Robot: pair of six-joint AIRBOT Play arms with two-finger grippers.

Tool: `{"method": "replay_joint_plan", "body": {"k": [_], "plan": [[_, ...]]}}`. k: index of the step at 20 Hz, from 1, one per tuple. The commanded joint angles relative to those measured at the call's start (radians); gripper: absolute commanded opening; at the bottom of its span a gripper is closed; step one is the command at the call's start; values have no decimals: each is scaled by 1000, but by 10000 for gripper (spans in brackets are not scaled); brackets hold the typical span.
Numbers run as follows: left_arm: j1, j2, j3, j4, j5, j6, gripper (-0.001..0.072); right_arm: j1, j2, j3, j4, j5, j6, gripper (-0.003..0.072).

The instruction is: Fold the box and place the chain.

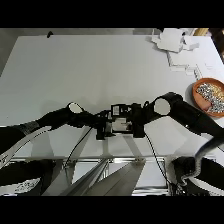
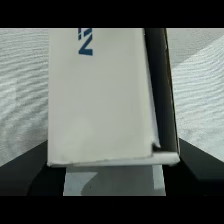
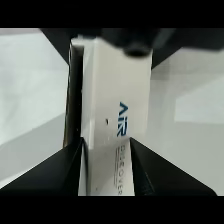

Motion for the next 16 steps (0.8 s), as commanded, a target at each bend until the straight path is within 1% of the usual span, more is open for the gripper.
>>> {"method": "replay_joint_plan", "body": {"k": [1, 7, 12, 13, 14, 16], "plan": [[0, 1, 1, 0, -4, -2, 211, 3, 14, -1, 10, 56, 3, 346], [0, 1, 1, 0, -5, -2, 211, 3, 126, -1, 8, 52, 3, 337], [0, 1, 1, 0, -5, -2, 211, 3, 127, -2, 9, 50, 10, 333], [0, 1, 1, 0, -5, -2, 211, 3, 127, -2, 8, 49, 10, 283], [0, 1, 1, 0, -5, -2, 211, 3, 127, -3, 8, 47, 10, 251], [0, 1, 1, 0, -5, -2, 211, 3, 127, -15, 9, 31, 10, 251]]}}
